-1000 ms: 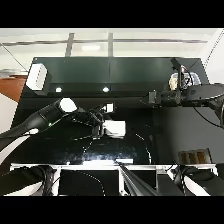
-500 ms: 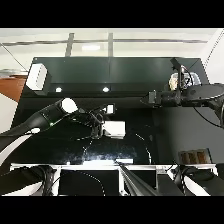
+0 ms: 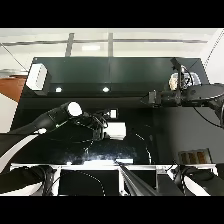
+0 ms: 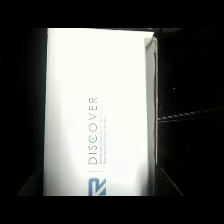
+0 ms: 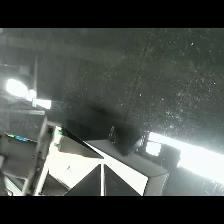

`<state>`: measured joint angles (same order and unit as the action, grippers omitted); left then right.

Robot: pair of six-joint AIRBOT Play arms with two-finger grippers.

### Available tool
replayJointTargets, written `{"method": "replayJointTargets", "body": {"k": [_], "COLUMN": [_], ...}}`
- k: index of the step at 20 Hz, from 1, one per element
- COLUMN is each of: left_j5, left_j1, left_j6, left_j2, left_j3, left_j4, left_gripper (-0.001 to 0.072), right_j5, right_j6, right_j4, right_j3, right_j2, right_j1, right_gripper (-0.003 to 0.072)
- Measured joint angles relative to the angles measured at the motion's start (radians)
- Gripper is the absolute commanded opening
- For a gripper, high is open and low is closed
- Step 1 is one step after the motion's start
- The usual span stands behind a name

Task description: Fold the box and place the chain.

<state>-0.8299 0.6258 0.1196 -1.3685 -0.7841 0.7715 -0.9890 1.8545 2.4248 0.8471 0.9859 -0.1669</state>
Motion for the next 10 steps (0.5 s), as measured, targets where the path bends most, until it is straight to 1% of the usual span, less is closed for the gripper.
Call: {"method": "replayJointTargets", "body": {"k": [1, 2, 3, 4, 5, 7, 9, 10], "left_j5": [0.013, 0.024, 0.027, 0.02, 0.016, -0.025, -0.072, -0.097], "left_j1": [0.008, 0.011, 0.011, 0.003, -0.013, -0.078, -0.179, -0.253], "left_j6": [0.014, 0.035, 0.068, 0.112, 0.157, 0.254, 0.334, 0.379], "left_j2": [-0.005, -0.006, -0.003, 0.005, 0.018, 0.064, 0.114, 0.142], "left_j3": [0.0, -0.005, -0.013, -0.024, -0.034, -0.049, -0.055, -0.058], "left_j4": [0.009, 0.023, 0.047, 0.088, 0.13, 0.208, 0.276, 0.301], "left_gripper": [0.0482, 0.0436, 0.0423, 0.0346, 0.033, 0.0331, 0.0331, 0.0333], "right_j5": [0.0, 0.0, 0.0, 0.0, 0.0, -0.003, -0.007, -0.011], "right_j6": [0.0, 0.0, 0.0, 0.0, 0.0, 0.0, 0.0, 0.0], "right_j4": [0.0, 0.0, 0.001, 0.001, 0.001, 0.001, 0.001, 0.0], "right_j3": [0.0, 0.0, 0.001, 0.002, 0.002, 0.002, 0.002, 0.002], "right_j2": [0.0, 0.0, 0.0, -0.001, -0.003, -0.008, -0.011, -0.012], "right_j1": [0.001, 0.002, 0.006, 0.014, 0.024, 0.052, 0.076, 0.083], "right_gripper": [0.0028, 0.0028, 0.0028, 0.0028, 0.0028, 0.0028, 0.0028, 0.0028]}}
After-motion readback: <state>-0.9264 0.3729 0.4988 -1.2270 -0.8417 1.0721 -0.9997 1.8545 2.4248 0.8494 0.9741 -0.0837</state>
